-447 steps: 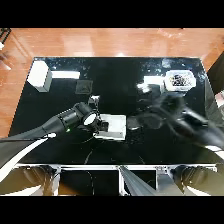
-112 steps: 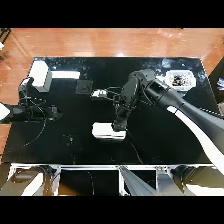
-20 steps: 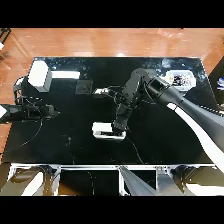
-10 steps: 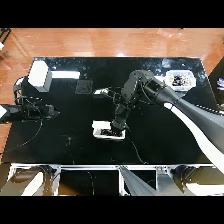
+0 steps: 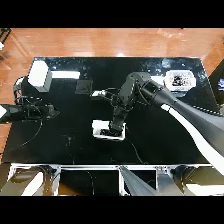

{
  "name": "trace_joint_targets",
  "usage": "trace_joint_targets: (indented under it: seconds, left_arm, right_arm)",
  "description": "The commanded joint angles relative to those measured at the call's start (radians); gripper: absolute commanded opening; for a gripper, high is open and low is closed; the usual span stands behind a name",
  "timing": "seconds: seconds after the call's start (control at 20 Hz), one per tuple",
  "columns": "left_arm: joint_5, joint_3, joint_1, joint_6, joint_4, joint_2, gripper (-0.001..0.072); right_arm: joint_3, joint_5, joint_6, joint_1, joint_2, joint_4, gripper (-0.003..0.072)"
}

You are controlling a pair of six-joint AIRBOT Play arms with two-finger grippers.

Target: Fold the box and place the chain.

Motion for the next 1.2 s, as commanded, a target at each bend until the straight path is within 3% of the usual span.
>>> trace_joint_targets:
  seconds: [0.0, 0.3, 0.4, 0.65, 0.85, 1.0, 1.15]
  left_arm:
    - [0.0, 0.0, 0.001, 0.001, 0.001, -0.001, 0.0564]
    - [0.002, 0.0, 0.001, 0.001, 0.002, -0.001, 0.0564]
    - [0.005, 0.0, 0.001, 0.001, 0.001, -0.001, 0.0563]
    - [0.008, 0.0, 0.001, 0.0, 0.011, -0.001, 0.0564]
    - [0.009, 0.0, 0.001, 0.0, 0.021, -0.001, 0.0564]
    - [0.01, 0.0, 0.002, -0.011, 0.048, -0.001, 0.0564]
    - [0.028, 0.0, 0.002, -0.053, 0.084, -0.001, 0.0564]
  right_arm:
    - [0.0, 0.051, 0.031, 0.035, -0.001, -0.094, 0.0701]
    - [0.0, 0.085, 0.084, 0.096, -0.001, -0.207, 0.07]
    - [0.0, 0.088, 0.094, 0.118, -0.001, -0.245, 0.0549]
    - [0.0, 0.108, 0.135, 0.174, -0.001, -0.351, 0.0536]
    - [0.0, 0.138, 0.143, 0.214, -0.001, -0.444, 0.0414]
    - [0.0, 0.164, 0.174, 0.226, -0.001, -0.52, 0.0413]
    - [0.0, 0.169, 0.176, 0.232, 0.0, -0.542, 0.0355]
